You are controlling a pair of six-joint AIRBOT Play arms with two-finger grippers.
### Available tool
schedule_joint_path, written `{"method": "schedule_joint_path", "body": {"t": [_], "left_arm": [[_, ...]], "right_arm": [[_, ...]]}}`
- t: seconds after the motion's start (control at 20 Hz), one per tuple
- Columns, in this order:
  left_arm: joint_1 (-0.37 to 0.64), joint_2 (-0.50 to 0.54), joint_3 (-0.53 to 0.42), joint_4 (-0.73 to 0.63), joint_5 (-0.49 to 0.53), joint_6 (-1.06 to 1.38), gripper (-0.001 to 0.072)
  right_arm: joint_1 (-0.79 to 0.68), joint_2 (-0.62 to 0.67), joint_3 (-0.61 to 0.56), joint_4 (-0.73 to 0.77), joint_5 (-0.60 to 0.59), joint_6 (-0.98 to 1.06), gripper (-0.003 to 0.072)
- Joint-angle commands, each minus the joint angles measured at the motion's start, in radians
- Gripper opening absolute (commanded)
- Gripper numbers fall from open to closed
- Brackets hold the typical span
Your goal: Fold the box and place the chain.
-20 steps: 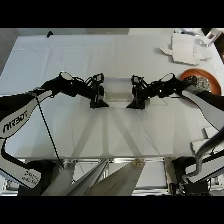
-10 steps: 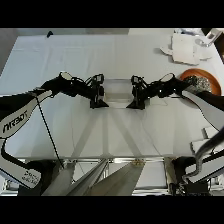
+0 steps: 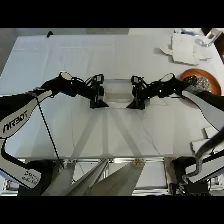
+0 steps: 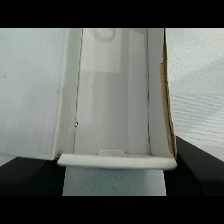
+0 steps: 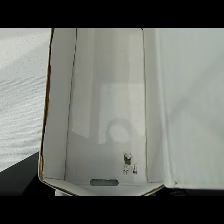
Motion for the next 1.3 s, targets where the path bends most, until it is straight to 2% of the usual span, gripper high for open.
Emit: {"method": "schedule_joint_path", "body": {"t": [0.0,0.55,0.6,0.65,0.7,1.0,1.2,1.25], "left_arm": [[-0.001,0.0,-0.001,0.0,-0.001,0.0,0.0392],[-0.001,0.0,-0.001,0.0,-0.001,0.0,0.0394],[-0.001,0.0,-0.001,0.0,-0.001,0.0,0.0394],[-0.001,0.0,-0.001,0.0,0.0,0.0,0.0394],[-0.001,0.0,-0.001,0.0,0.0,0.0,0.0394],[-0.001,0.0,-0.001,0.0,0.0,0.0,0.0394],[-0.001,0.0,-0.001,0.0,-0.001,0.0,0.0394],[-0.001,0.0,-0.001,0.0,-0.001,0.0,0.0394]], "right_arm": [[0.0,0.001,0.001,0.0,-0.001,0.0,0.0571],[0.0,0.001,0.001,0.002,0.02,0.001,0.0576],[0.0,0.001,0.001,-0.005,0.015,0.001,0.0594],[0.0,0.002,0.002,-0.018,0.0,0.001,0.0674],[0.0,0.004,0.002,-0.031,-0.011,0.0,0.0708],[0.0,0.051,0.002,-0.135,-0.034,0.001,0.0716],[0.0,0.117,0.002,-0.221,-0.097,0.03,0.0714],[0.0,0.137,0.002,-0.252,-0.111,0.058,0.069]]}}
